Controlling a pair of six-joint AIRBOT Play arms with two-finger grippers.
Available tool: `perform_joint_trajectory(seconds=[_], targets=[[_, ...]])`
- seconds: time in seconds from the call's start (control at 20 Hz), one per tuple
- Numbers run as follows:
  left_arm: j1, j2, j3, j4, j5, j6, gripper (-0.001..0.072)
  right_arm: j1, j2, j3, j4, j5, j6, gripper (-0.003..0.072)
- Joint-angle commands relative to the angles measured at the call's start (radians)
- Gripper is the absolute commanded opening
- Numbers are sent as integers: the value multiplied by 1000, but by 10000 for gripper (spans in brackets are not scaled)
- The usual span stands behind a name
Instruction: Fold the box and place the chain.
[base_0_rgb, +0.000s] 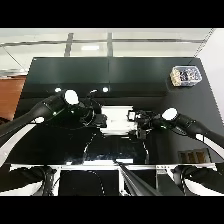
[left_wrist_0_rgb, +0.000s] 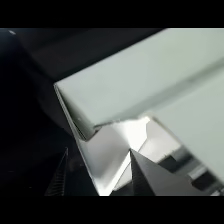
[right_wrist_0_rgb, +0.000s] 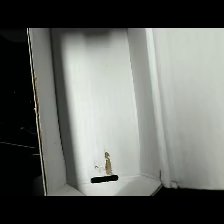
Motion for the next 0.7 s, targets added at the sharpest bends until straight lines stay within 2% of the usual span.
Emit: perform_joint_trajectory(seconds=[0.0, 0.05, 0.25, 0.45, 0.65], targets=[[-46, -1, 16, 145, 37, -133, 450, 1, -1, 0, 0, 0, 0, 134], [-58, -2, 24, 200, 24, -174, 400, 1, -1, 0, 0, 0, 0, 134], [-125, -13, 90, 403, -51, -304, 398, 1, -1, 0, 0, 0, 0, 135], [-197, -58, 152, 437, -59, -380, 399, 1, -1, 0, 0, 0, 0, 135], [-234, -101, 154, 455, -48, -492, 401, 1, -1, 0, 0, 0, 0, 134]])
